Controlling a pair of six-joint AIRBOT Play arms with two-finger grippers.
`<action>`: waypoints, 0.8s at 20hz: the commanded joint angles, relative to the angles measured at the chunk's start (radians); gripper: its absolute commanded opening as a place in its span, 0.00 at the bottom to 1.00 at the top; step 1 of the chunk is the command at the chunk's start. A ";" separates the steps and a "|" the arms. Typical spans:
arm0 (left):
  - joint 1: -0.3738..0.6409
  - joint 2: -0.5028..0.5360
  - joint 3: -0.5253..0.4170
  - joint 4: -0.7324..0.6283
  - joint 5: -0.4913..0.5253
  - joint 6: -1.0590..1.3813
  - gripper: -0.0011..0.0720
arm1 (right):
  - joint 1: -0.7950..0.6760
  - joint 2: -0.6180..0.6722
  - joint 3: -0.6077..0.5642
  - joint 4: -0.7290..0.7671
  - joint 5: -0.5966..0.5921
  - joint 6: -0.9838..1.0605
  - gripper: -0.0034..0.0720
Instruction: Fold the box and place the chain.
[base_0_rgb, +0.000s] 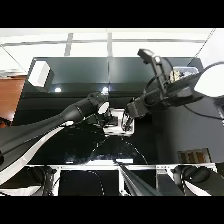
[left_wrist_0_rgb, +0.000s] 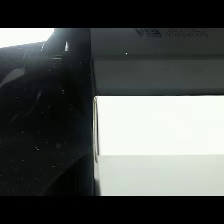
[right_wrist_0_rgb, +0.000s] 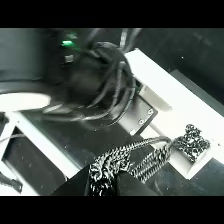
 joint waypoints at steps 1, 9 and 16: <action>0.001 0.000 0.001 0.000 0.002 0.000 0.05 | 0.011 0.000 -0.170 -0.004 -0.198 0.042 0.06; 0.001 0.000 0.001 0.000 0.002 0.000 0.05 | 0.010 -0.013 -0.389 0.059 -0.474 0.100 0.07; 0.001 0.000 0.001 0.000 0.000 0.000 0.05 | -0.041 -0.005 -0.378 0.029 -0.426 0.092 0.40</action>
